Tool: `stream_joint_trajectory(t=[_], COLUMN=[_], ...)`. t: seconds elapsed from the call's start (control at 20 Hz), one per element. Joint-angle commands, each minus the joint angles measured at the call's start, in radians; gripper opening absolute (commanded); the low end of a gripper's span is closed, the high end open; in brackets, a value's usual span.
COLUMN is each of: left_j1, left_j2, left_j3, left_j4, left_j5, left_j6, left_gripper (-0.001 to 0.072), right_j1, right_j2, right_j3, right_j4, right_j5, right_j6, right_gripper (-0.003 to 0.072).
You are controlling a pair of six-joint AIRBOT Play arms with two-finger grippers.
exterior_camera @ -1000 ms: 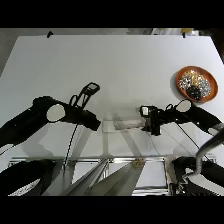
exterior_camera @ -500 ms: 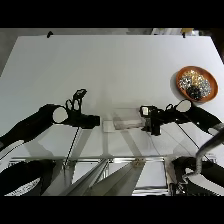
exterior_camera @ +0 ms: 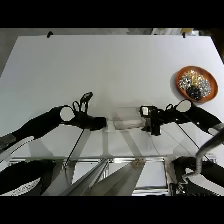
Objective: Fold the box and place the chain.
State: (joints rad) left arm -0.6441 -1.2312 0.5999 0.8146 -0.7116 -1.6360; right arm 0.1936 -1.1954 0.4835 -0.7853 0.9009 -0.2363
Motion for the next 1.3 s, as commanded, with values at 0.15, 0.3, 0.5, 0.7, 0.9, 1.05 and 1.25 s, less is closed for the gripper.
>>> stream_joint_trajectory(t=[0.15,0.3,0.5,0.7,0.9,1.05,1.25], left_j1=[-0.023,-0.054,-0.08,-0.086,-0.094,-0.115,-0.139], left_j2=[0.046,0.046,0.044,0.044,0.035,0.01,-0.029], left_j3=[0.009,0.012,0.028,0.052,0.057,0.061,0.115], left_j4=[-0.083,-0.11,-0.111,-0.11,-0.111,-0.109,-0.062], left_j5=[0.035,0.076,0.092,0.094,0.09,0.078,0.064], left_j6=[0.04,0.041,0.041,0.041,0.041,0.039,0.032], left_gripper=[0.0013,0.0041,0.0114,0.0161,0.0161,0.0297,0.0338], right_j1=[0.0,0.0,0.0,0.0,0.0,0.0,0.0], right_j2=[0.001,0.001,0.001,0.001,0.001,0.001,0.001], right_j3=[0.0,0.0,0.0,0.0,0.0,0.0,0.0], right_j4=[0.0,0.0,0.0,0.0,0.0,0.0,0.0], right_j5=[0.0,0.0,0.0,0.0,0.0,0.0,0.0], right_j6=[0.0,0.0,0.0,0.0,0.0,0.0,0.0], right_gripper=[0.0317,0.0317,0.0317,0.0317,0.0317,0.0317,0.0317])
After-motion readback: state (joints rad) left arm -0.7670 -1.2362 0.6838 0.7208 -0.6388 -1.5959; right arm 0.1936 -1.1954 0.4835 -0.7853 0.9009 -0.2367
